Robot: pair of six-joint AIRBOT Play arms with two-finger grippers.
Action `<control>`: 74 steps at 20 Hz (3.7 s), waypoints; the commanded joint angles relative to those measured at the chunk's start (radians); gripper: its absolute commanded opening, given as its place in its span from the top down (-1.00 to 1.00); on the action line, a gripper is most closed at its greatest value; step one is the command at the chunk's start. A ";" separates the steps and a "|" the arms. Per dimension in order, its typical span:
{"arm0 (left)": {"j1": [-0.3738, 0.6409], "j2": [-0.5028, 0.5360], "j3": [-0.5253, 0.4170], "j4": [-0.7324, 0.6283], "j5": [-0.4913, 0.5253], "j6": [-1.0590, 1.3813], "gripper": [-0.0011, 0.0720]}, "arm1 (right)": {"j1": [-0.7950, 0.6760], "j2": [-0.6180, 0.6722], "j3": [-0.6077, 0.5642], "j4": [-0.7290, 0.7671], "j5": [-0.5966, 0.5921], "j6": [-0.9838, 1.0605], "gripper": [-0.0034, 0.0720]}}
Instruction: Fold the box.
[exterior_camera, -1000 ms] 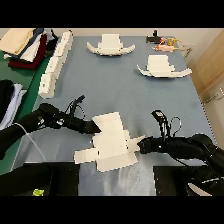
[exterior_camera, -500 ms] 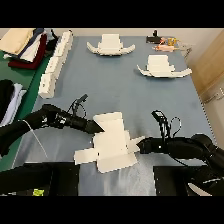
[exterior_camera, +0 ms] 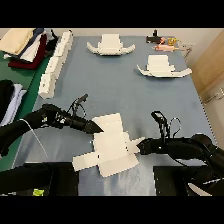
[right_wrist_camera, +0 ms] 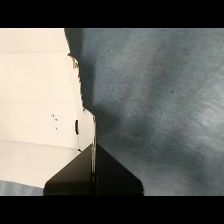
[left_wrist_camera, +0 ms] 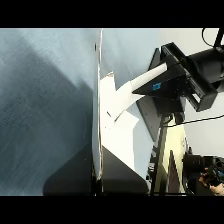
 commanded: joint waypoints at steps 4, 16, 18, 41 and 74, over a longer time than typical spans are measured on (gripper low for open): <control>-0.001 0.000 0.001 -0.003 -0.037 0.016 0.93 | 0.000 0.001 0.001 -0.030 0.007 0.000 0.75; -0.155 0.208 0.044 -0.061 0.114 0.462 0.94 | -0.030 0.001 0.147 -0.706 -0.338 0.478 0.10; -0.250 0.279 0.040 -0.058 0.231 0.495 0.94 | -0.030 0.001 0.172 -0.710 -0.373 0.500 0.10; -0.525 0.463 -0.259 -0.137 0.654 0.566 0.93 | -0.030 0.000 0.208 -0.718 -0.268 0.637 0.10; -0.523 0.381 -0.195 -0.148 0.531 0.750 0.93 | -0.029 0.000 0.208 -0.704 -0.251 0.637 0.10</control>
